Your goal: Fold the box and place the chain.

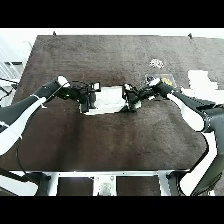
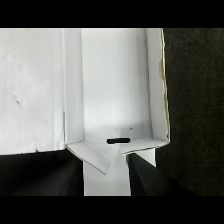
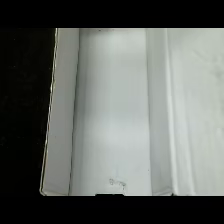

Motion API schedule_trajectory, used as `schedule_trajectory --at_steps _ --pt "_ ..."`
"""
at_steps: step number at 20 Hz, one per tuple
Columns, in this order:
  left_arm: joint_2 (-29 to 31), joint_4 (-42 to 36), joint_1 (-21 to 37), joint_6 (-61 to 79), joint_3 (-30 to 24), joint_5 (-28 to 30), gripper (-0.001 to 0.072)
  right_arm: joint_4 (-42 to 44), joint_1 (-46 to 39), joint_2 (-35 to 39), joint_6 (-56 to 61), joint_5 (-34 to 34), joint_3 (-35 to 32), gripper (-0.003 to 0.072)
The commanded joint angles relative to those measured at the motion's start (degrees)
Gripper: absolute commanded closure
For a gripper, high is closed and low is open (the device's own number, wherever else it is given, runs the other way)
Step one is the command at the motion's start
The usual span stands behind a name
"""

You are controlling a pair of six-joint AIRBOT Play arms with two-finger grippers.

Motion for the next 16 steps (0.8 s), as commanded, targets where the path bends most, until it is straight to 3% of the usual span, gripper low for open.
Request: schedule_trajectory --at_steps 1,16 --pt "0.0 -1.3 -0.1 0.4 0.0 -0.5 0.0367 0.0 0.0 0.0 0.0 0.0 0.0 0.0114" --pt "-2.6 -11.9 -0.1 6.4 0.0 1.4 0.0367 0.0 0.0 0.0 0.0 0.0 0.0 0.0114"
